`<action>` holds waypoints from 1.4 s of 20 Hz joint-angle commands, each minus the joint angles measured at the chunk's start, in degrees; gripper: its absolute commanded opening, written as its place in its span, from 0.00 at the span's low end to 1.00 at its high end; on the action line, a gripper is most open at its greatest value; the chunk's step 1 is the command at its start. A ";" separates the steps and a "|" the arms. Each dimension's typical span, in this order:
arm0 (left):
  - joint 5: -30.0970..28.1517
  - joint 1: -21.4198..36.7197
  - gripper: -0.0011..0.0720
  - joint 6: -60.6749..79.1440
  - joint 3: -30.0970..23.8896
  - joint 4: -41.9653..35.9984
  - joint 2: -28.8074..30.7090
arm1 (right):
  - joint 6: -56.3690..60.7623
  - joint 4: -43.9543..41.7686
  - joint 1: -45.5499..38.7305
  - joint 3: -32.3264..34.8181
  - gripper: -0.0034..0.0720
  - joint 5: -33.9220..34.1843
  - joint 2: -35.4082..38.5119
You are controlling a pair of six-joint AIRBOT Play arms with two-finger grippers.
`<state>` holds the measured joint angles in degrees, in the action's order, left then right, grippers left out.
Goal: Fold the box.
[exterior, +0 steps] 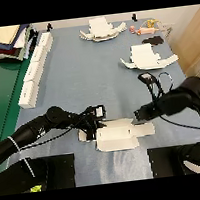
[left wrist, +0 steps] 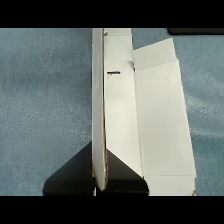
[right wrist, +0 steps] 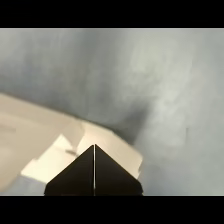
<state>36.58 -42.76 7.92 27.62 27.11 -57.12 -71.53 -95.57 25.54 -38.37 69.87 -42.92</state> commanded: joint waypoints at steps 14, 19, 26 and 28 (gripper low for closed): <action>-0.04 -0.02 0.03 0.00 0.07 -0.11 -0.02 | -5.55 17.81 52.11 12.55 0.76 -12.50 1.60; -0.02 -0.02 0.03 0.00 0.07 -0.11 -0.02 | 1.70 30.49 52.04 11.67 0.76 -15.50 -11.96; -0.02 -0.02 0.03 0.00 0.07 -0.11 -0.02 | 19.12 40.11 52.04 9.99 0.73 -12.26 -8.09; 0.00 -0.02 0.03 0.00 0.07 -0.11 -0.02 | 23.43 40.63 52.04 9.99 0.73 -9.92 -8.02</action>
<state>36.58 -42.76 7.90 27.62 27.00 -57.12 -56.16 -58.63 77.49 -28.21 56.97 -51.37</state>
